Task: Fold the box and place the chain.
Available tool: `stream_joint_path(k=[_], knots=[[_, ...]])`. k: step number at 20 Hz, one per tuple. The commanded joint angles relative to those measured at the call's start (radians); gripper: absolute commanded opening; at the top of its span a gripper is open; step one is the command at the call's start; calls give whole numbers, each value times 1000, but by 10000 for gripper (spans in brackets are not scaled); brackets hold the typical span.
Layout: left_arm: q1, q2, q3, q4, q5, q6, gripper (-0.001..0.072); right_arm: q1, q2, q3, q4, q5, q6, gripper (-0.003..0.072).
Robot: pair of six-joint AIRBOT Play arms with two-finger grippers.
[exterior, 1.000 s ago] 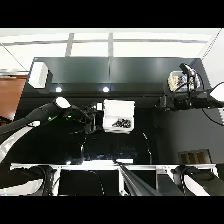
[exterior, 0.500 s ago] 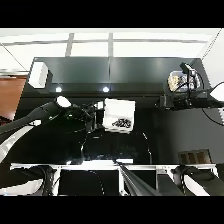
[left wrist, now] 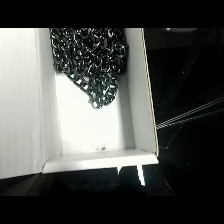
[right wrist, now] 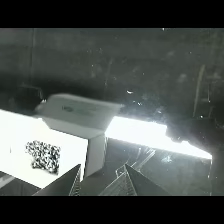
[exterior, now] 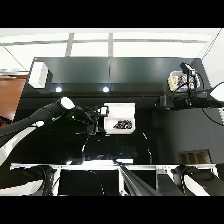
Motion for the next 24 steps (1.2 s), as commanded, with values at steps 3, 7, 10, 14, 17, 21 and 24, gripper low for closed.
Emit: stream_joint_path(k=[3, 7, 10, 14, 17, 21, 24], knots=[[-11, 0, 1, 16, -1, -4, 401, 10, -2, 0, -2, -94, 21, 402], [-11, 0, 1, 16, -1, -4, 401, 158, -69, 1, -8, -454, 43, 710], [-11, 0, 1, 16, -2, -4, 402, 269, -201, 1, 50, -585, 50, 710], [-11, 0, 1, 16, -1, -4, 402, 306, -262, 3, 50, -307, -370, 701], [-11, 0, 1, 15, -1, -4, 402, 305, -204, 26, 48, -94, -656, 701], [-11, 0, 1, 15, -1, -4, 402, 306, -175, 24, 46, -66, -912, 701], [-11, 0, 1, 15, -1, -4, 402, 306, -177, 24, 58, -85, -1004, 702]])
